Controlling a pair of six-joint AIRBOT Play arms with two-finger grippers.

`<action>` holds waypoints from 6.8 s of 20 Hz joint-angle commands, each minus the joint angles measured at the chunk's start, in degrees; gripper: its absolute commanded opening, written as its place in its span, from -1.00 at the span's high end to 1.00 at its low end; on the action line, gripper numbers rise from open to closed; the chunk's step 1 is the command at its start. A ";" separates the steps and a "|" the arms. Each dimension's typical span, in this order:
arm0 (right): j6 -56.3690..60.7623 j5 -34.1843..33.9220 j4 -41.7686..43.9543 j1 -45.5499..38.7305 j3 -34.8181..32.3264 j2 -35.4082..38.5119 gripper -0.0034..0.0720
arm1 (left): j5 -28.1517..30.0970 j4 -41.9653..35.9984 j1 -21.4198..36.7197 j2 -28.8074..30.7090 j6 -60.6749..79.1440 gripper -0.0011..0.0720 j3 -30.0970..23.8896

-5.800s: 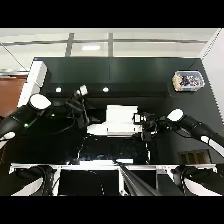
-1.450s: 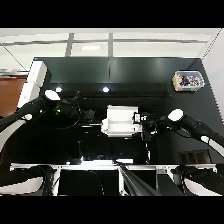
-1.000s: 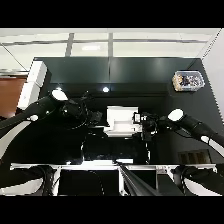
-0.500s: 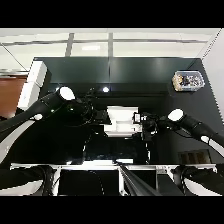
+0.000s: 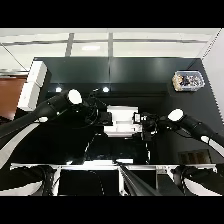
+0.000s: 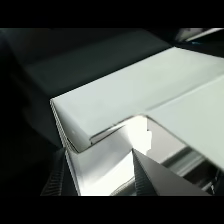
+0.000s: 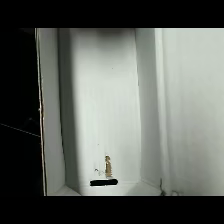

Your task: Fold the box and place the chain.

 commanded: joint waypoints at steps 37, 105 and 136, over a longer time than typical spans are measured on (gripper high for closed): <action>0.00 0.48 0.00 0.04 -0.04 0.00 -0.31 | -7.65 34.62 -16.83 -9.05 -40.52 -0.29 13.68; 15.37 -3.50 -0.85 5.86 -0.02 4.35 -0.03 | -6.08 35.06 -16.13 -9.40 -38.99 0.90 13.57; 77.46 12.22 3.91 -21.81 -8.79 5.11 0.87 | -6.27 34.84 -16.00 -9.40 -38.95 0.90 13.57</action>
